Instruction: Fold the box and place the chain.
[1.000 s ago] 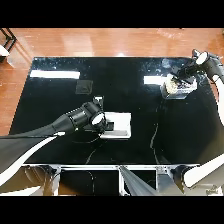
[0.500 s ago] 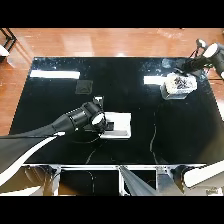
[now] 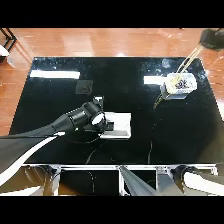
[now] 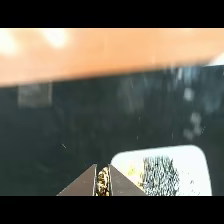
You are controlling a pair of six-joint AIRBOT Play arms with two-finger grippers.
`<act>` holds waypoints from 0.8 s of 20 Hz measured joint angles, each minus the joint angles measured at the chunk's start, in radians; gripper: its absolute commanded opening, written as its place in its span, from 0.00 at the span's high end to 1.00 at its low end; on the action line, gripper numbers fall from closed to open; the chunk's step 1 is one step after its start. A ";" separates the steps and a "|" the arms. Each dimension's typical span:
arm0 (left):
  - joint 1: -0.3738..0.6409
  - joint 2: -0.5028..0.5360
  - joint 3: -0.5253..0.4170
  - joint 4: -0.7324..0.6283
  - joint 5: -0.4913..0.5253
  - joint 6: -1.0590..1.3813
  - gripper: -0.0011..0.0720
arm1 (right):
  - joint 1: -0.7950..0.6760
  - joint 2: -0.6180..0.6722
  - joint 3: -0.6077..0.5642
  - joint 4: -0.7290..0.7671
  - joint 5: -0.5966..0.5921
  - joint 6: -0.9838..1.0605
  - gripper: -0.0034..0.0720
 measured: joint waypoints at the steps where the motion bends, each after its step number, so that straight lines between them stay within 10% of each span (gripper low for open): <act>1: 0.000 0.000 0.000 0.000 0.000 0.000 0.96 | 0.000 0.047 0.000 0.011 0.014 -0.014 0.93; 16: 0.000 0.000 0.000 0.000 -0.002 0.017 0.96 | 0.169 0.506 -0.109 0.165 0.319 -0.063 0.93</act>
